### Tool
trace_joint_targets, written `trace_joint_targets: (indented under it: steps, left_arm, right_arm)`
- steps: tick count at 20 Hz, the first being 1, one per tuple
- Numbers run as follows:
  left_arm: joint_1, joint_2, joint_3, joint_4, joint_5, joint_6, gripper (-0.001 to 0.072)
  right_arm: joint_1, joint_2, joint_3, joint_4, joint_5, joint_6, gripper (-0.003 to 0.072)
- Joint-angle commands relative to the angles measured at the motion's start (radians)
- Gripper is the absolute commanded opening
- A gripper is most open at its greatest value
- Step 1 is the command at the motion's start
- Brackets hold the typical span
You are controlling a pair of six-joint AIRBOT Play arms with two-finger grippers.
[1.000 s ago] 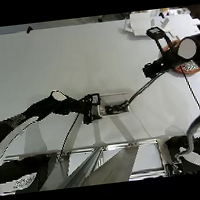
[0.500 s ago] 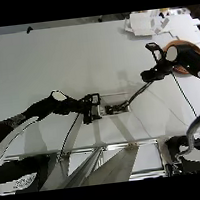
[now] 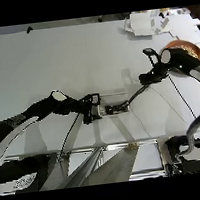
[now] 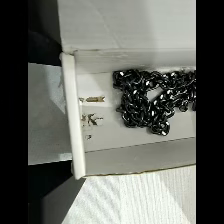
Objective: Fold the box and place the chain.
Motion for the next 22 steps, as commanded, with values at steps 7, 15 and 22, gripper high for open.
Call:
trace_joint_targets:
  steps: [7, 15, 22]
  left_arm:
    - [0.000, 0.001, 0.000, 0.000, 0.000, 0.000, 0.0206]
    - [0.000, 0.001, 0.000, 0.000, 0.000, 0.000, 0.0205]
    - [0.000, 0.001, 0.000, 0.000, 0.000, 0.000, 0.0206]
  right_arm:
    - [0.000, -0.032, -0.001, 0.001, 0.002, 0.006, 0.0294]
    - [0.000, -0.036, -0.001, 0.001, 0.024, -0.029, 0.0018]
    - [0.001, 0.193, -0.001, 0.026, 0.098, -0.075, 0.0018]
